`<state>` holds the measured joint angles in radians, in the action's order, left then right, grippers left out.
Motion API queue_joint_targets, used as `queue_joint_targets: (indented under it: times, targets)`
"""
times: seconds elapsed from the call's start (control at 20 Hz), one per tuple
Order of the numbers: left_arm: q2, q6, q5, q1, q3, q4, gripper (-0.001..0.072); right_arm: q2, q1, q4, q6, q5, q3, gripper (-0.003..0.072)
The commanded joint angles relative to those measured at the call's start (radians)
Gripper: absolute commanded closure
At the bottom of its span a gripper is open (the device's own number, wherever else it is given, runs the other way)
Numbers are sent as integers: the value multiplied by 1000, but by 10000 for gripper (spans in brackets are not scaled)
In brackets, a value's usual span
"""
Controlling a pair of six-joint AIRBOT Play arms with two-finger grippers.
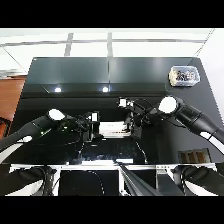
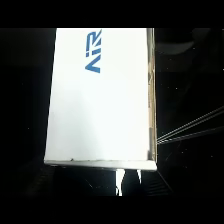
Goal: Fold the box and place the chain.
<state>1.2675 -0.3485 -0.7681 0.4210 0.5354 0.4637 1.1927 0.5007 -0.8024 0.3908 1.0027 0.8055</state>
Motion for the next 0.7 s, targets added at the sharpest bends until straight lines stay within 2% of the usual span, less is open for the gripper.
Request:
queue_joint_targets:
  times: [0.0, 0.45, 0.5, 0.55, 0.65]
  targets:
    - [0, 1, 0, 0, 0, 0, 307, 0, 0, -18, 2, 8, -1, 410]
    - [0, 0, 1, 0, 0, 0, 307, 1, 0, -19, 2, -1, -1, 409]
    - [0, 1, 1, 0, 0, 0, 307, 1, 0, -18, 2, -1, -1, 339]
    - [0, 0, 1, 0, 0, 0, 307, 1, 0, -19, 2, -1, -1, 219]
    - [0, 0, 1, 0, 0, 0, 307, 1, 0, -18, 2, -1, -1, 219]
